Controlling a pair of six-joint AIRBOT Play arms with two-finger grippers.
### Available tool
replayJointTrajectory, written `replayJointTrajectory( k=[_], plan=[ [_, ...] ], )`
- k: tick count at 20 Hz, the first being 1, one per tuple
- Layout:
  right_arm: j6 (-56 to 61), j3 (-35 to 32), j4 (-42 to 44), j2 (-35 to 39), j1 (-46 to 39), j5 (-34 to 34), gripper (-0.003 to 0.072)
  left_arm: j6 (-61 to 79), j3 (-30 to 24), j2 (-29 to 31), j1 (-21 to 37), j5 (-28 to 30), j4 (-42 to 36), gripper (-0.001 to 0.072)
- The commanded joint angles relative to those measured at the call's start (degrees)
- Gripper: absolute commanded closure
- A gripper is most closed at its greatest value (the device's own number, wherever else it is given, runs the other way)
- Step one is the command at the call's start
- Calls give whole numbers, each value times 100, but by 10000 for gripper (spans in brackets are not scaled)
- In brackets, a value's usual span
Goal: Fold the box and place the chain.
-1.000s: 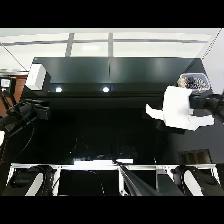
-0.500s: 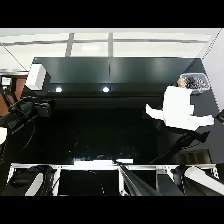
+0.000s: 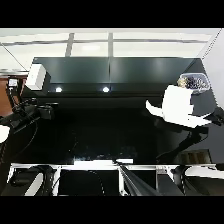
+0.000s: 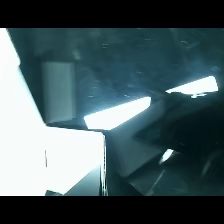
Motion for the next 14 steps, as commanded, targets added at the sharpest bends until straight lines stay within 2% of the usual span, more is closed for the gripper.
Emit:
replayJointTrajectory(
  k=[1, 2, 4, 6, 8, 11, 14],
  plan=[
    [-693, 85, 385, -26, -11, 723, 672, 2, -2, -4, 0, -15, 2, 4],
    [-719, 74, 575, 66, -9, 940, 672, 2, -2, -4, 0, 11, 0, 4],
    [-717, -201, 1097, 483, 70, 833, 672, -2, -2, -4, 0, 20, -4, 4],
    [-918, -831, 1558, 1132, 332, 496, 672, -15, -2, -4, -2, 4, -269, 3],
    [-1196, -1683, 1991, 1895, 789, -164, 672, -7, -2, -22, -68, -37, -802, 3],
    [-1541, -2850, 2933, 2879, 1808, -890, 672, 199, 2, -291, -697, 31, -1316, 4],
    [-1539, -3475, 3307, 3368, 3104, -1537, 672, 199, 125, -984, -1335, 280, -1731, 21]
  ],
)
